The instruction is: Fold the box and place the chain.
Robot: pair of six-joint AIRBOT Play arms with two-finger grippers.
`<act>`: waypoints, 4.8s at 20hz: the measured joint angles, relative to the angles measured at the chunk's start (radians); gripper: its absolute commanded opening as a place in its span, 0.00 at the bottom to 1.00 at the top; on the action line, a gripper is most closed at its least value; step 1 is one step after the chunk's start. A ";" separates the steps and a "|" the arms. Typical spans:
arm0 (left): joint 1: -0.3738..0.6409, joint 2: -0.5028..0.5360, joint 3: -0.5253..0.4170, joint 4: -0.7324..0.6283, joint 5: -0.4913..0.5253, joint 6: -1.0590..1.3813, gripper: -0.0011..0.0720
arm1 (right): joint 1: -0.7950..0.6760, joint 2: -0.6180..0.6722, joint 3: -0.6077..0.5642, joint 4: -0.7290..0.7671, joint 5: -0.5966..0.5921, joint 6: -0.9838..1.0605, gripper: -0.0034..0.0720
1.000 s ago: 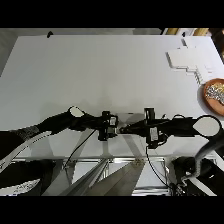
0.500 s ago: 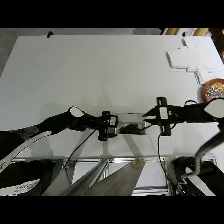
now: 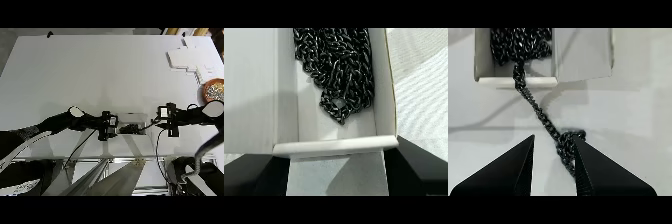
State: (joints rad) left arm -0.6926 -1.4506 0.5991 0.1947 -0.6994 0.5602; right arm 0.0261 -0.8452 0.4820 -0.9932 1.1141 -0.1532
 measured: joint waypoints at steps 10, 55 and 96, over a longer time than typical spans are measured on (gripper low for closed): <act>0.000 0.000 0.000 0.000 0.000 0.000 0.52 | 0.051 -0.167 -0.063 -0.003 -0.179 -0.102 0.42; 0.000 0.000 0.000 0.000 0.000 0.000 0.52 | 0.187 0.241 0.000 0.185 -0.006 0.061 0.07; 0.000 0.000 0.000 0.000 0.000 0.000 0.52 | 0.082 -0.265 0.023 0.023 -0.156 -0.040 0.29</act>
State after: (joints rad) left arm -0.6926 -1.4506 0.5991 0.1947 -0.6994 0.5602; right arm 0.1078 -1.1103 0.5049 -0.9707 0.9585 -0.1936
